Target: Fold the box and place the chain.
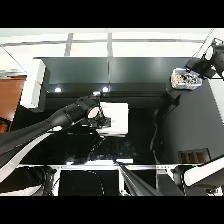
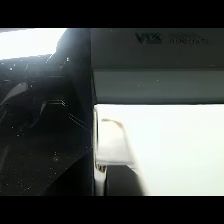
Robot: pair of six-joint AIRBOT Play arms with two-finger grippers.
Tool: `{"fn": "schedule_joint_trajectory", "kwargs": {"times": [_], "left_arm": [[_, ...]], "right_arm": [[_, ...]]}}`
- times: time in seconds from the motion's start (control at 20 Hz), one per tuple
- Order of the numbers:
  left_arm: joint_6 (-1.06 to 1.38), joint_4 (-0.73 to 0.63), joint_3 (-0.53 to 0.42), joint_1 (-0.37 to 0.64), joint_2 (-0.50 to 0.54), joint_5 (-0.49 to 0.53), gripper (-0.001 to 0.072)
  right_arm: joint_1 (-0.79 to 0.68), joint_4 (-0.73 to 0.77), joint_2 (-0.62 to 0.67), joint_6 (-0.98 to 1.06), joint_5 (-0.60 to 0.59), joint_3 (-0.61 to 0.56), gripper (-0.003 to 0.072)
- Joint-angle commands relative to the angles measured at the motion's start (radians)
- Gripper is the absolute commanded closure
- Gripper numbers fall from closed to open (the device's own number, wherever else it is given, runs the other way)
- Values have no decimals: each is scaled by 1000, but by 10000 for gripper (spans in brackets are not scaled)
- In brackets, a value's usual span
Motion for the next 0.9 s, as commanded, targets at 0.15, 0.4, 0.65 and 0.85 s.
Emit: {"fn": "schedule_joint_trajectory", "kwargs": {"times": [0.15,0.4,0.65,0.85], "left_arm": [[0,0,1,0,0,0,682],[0,0,1,0,0,0,682],[0,0,1,0,0,0,682],[0,0,1,0,0,-1,682]], "right_arm": [[-83,92,-146,-23,19,109,132],[-84,94,-174,-50,8,109,182],[-84,86,-151,-144,122,195,669],[-84,86,-44,-282,201,288,670]]}}
